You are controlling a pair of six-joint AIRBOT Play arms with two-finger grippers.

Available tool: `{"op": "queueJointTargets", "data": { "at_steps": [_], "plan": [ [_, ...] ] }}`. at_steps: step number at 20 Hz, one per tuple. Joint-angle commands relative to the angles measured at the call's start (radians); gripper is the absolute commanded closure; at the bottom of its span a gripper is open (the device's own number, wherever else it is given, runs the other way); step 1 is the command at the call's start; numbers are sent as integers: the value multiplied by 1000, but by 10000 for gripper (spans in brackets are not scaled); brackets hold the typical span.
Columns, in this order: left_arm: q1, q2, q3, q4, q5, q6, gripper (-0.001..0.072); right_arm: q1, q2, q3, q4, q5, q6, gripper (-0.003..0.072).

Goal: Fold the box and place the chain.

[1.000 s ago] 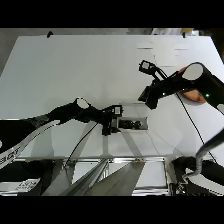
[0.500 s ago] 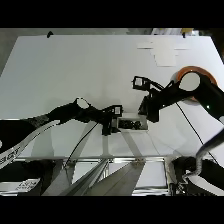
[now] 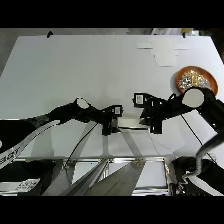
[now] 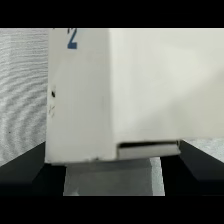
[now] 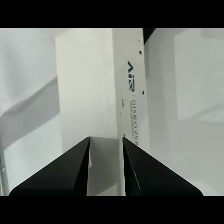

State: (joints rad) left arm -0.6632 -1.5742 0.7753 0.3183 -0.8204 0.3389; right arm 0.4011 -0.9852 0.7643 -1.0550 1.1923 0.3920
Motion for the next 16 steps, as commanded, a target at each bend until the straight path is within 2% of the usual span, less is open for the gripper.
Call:
{"op": "queueJointTargets", "data": {
  "at_steps": [1, 2, 4, 7, 10, 14, 16],
  "plan": [
    [1, 0, 0, 0, 0, 0, 501, 24, 15, -29, -3, -8, -8, 447],
    [1, 0, 0, 0, 0, 0, 501, 29, 15, -34, -5, -19, -8, 443],
    [1, 0, 0, 0, 0, 0, 501, 30, 15, -36, -10, -58, -8, 381],
    [1, 0, 0, 0, 0, 0, 501, 30, 15, -36, -12, -90, -8, 383],
    [1, 0, 0, 0, 0, 0, 501, 30, 15, -40, -15, -84, -10, 403],
    [1, 0, 0, 0, 0, 0, 501, 30, 15, -70, -25, -95, -55, 511],
    [1, 0, 0, 0, 0, 0, 501, 30, 15, -73, -26, -109, -55, 522]
  ]
}}
